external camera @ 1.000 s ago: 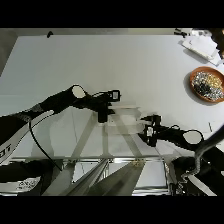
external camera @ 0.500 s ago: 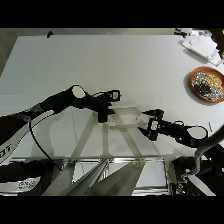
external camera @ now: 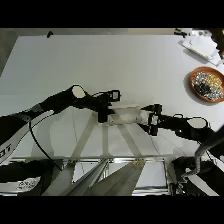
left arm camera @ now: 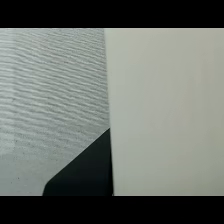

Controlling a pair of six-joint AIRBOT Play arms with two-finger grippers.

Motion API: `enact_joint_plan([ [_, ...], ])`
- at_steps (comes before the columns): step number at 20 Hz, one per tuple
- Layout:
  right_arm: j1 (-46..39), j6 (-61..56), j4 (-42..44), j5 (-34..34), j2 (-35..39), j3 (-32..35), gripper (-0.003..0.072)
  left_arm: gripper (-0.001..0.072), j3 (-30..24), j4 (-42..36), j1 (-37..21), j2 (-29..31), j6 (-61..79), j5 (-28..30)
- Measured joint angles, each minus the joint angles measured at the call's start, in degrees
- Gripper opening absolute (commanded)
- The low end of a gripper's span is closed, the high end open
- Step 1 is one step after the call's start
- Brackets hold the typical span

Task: Fold the box and place the chain.

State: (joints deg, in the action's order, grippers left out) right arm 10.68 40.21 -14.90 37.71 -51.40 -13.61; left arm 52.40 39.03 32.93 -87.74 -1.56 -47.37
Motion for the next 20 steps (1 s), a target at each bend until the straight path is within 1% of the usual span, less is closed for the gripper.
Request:
enact_joint_plan([
  [7,-1.88,3.61,2.73,2.78,-3.41,-0.96,0.0673,0.0013,0.00,0.00,0.00,0.00,0.00,-0.02],
  [11,-2.08,5.09,3.13,5.01,-6.73,-3.17,0.0680,0.0013,0.00,0.00,0.00,0.00,0.00,0.00],
  [17,-2.27,6.32,3.17,7.91,-10.97,-5.20,0.0681,0.0013,0.00,0.02,0.00,0.00,0.00,-0.02],
  [20,-4.59,6.38,1.14,9.70,-11.39,-5.40,0.0678,0.0013,0.00,0.02,0.00,0.00,0.02,-0.04],
])
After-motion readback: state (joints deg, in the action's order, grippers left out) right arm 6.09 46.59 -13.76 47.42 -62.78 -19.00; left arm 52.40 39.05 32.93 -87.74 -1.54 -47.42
